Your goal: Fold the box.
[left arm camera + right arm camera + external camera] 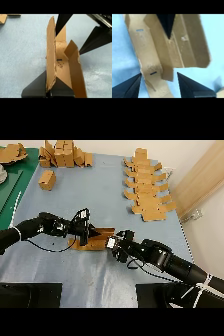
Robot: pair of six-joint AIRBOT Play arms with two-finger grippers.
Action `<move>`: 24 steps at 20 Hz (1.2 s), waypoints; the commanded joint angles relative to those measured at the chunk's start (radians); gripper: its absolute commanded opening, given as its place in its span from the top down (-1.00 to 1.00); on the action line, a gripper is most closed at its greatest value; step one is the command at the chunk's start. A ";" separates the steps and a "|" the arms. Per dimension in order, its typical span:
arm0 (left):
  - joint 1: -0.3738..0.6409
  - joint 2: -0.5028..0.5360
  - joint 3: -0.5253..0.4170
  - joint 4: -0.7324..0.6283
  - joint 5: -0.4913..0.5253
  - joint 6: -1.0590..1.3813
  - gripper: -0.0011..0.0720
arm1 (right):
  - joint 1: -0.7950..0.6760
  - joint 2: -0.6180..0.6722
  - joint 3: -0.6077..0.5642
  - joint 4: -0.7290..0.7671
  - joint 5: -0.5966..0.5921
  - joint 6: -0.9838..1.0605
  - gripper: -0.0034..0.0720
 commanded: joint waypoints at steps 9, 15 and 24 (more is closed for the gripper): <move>0.000 0.000 0.001 0.000 0.000 0.000 0.94 | -0.390 -0.183 0.179 0.955 0.291 -1.103 -1.00; 0.000 0.000 0.001 0.000 0.000 0.000 0.94 | -0.439 -0.308 0.246 1.024 0.441 -1.258 -1.00; 0.000 0.000 0.001 0.000 0.000 0.000 0.94 | -0.440 -0.430 0.246 1.167 0.433 -1.428 -1.00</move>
